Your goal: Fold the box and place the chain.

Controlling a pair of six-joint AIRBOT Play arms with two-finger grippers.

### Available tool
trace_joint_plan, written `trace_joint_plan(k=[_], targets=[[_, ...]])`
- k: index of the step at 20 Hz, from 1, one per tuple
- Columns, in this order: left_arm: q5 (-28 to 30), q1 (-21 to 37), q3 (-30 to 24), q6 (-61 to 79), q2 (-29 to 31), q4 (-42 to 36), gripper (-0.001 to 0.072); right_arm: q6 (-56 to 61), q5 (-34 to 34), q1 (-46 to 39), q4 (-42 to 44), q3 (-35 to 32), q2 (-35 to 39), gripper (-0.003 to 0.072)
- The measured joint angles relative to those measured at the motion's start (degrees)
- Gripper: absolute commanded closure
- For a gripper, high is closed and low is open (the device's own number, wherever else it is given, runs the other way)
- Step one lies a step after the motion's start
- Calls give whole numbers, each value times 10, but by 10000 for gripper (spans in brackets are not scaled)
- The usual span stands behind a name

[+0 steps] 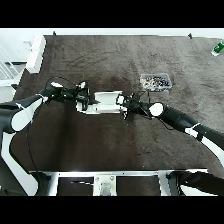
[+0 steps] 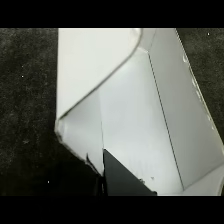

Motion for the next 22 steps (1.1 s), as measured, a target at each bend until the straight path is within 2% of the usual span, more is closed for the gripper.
trace_joint_plan(k=[3,4,6,7,13,22], targets=[[0,0,0,0,0,0,688,-37,18,-12,28,7,-4,65],[0,0,0,0,0,0,688,-49,29,-20,40,10,-5,24],[0,0,0,0,0,0,688,-83,61,-43,76,21,-8,15],[0,0,0,0,0,0,689,-100,84,-56,98,29,-13,-19],[0,0,0,0,0,0,688,-159,196,-108,168,80,-67,-20],[0,0,0,-1,0,0,689,-195,325,-161,183,169,-157,-20]])
